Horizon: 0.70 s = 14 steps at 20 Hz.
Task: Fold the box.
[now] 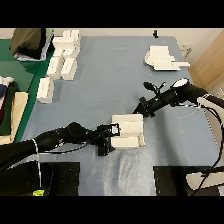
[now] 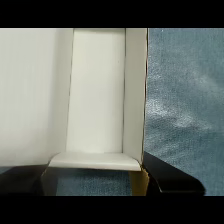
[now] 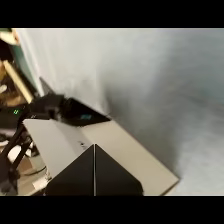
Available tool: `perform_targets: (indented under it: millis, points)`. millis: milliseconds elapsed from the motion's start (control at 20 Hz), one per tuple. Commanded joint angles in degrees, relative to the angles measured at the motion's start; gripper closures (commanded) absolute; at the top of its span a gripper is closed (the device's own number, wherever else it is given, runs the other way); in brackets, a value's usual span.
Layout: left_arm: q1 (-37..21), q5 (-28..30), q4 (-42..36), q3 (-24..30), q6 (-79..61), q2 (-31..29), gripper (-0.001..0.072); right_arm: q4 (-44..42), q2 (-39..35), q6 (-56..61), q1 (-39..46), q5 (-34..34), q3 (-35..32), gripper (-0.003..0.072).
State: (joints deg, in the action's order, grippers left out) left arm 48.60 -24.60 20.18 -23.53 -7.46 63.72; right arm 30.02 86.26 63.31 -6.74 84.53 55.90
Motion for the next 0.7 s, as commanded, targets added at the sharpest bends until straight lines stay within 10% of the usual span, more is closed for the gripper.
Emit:
perform_targets:
  millis: [0,650]
  points:
    - [0.0,0.0,0.0,0.0,0.0,0.0,0.0245,1.8,-4.4,-2.9,-4.3,3.9,0.1,0.0686]
    - [0.0,0.0,0.0,0.0,0.0,0.0,0.0245,26.7,-26.1,-4.5,-25.3,-20.9,-14.8,0.0686]
